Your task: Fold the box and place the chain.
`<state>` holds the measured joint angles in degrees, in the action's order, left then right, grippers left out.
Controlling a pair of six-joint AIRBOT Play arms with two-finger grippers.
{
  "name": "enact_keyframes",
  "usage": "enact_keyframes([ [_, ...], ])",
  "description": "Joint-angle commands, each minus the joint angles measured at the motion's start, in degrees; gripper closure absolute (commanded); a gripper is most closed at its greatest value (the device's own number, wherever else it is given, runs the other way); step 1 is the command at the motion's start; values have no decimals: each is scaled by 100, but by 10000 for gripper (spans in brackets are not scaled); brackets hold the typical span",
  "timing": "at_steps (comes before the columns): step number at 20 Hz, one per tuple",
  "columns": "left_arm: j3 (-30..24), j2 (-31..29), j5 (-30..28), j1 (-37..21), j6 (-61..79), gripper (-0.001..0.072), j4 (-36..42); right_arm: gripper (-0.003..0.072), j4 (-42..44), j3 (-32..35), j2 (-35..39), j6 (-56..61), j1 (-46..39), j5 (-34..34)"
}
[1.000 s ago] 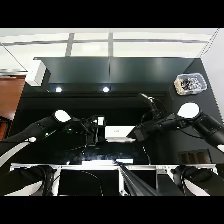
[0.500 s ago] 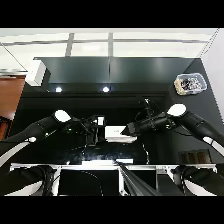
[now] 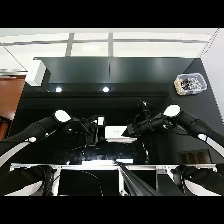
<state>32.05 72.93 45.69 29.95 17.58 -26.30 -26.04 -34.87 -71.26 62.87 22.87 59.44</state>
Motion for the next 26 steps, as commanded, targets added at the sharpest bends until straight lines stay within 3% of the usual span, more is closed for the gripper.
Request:
enact_keyframes([
  [1, 2, 4, 2, 0, -2, 240, 2, 671, -170, 4, -15, 28, 4, -83],
  [6, 2, 4, 149, -2, -4, 242, 26, 671, -168, -24, 35, 26, -11, 2],
  [10, 2, -2, 149, -7, -4, 239, 20, 671, -184, -385, 433, -4, -413, 999],
  [11, 4, -26, 153, -7, -4, 199, -4, 671, -221, -485, 645, -4, -654, 1303],
  [13, 4, -166, 144, -7, -122, -6, -76, 671, -400, -662, 1113, -2, -1287, 1816],
  [18, 4, -977, 177, -7, -1838, -7, -1366, 671, -962, -710, 2118, -2, -3154, 2186],
  [20, 63, -1274, 393, 15, -2221, -6, -1353, 671, -1067, -710, 2232, -11, -3543, 2149],
  [26, 804, -839, 190, 855, -2887, -5, -1331, 671, -1069, -708, 2232, -79, -3633, 1735],
])
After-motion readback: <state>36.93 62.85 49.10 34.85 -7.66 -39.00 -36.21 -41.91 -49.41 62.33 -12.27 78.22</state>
